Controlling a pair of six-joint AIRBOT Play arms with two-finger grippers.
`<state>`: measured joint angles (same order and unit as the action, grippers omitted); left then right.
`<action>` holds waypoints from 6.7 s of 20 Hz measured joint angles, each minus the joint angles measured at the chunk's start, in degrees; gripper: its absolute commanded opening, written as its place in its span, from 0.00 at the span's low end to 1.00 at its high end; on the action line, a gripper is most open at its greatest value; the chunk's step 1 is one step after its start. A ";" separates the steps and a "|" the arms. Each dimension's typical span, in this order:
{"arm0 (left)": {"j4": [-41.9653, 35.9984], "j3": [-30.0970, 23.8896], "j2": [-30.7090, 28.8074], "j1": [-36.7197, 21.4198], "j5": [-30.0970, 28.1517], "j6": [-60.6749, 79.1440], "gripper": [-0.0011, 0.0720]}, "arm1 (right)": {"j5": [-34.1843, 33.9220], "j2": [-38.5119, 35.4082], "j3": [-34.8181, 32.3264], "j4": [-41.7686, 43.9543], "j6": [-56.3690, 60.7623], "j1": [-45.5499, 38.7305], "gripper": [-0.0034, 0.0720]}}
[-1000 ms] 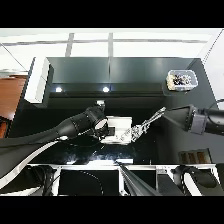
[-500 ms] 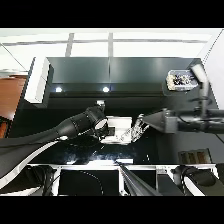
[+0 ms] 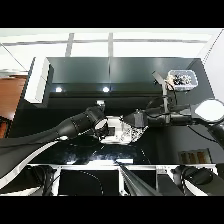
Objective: Fold the box and place the chain.
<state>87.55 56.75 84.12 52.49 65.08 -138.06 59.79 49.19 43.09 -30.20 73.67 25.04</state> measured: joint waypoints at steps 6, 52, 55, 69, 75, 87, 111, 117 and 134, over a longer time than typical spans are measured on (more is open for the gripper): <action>-0.02 0.00 0.00 -0.02 0.00 0.00 0.06 | 2.51 0.66 0.17 -2.25 -0.02 -5.25 0.72; 0.00 0.00 0.00 0.00 -0.04 0.00 0.06 | -10.27 7.89 -17.35 -26.95 -70.77 -5.11 0.99; 0.00 0.00 0.00 0.00 -0.04 0.00 0.06 | -12.15 7.89 -17.40 -26.27 -72.70 -5.09 0.99; 0.00 0.00 0.00 0.00 -0.04 0.00 0.06 | -14.10 12.44 -17.40 -20.57 -78.64 -4.98 0.98; 0.00 0.00 0.00 0.00 -0.04 0.00 0.06 | -16.11 12.94 -17.40 -18.51 -79.30 -4.94 0.36; 0.00 0.00 0.00 0.00 -0.04 0.00 0.06 | -11.13 8.94 -16.70 -18.91 -67.12 -4.94 0.09; 0.02 0.00 0.00 0.00 -0.07 0.00 0.06 | 5.55 -0.90 -2.86 1.25 -41.27 -5.57 0.25; 0.02 0.00 0.00 0.00 -0.07 0.00 0.06 | 5.07 -0.48 -2.60 -2.95 -39.98 -6.51 0.81; 1.18 5.75 -2.32 0.00 6.38 5.77 0.62 | 11.78 -1.46 1.07 -10.38 -34.73 -25.00 0.81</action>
<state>88.73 62.50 81.80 52.49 71.46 -132.29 71.57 47.72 44.16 -40.58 38.94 0.03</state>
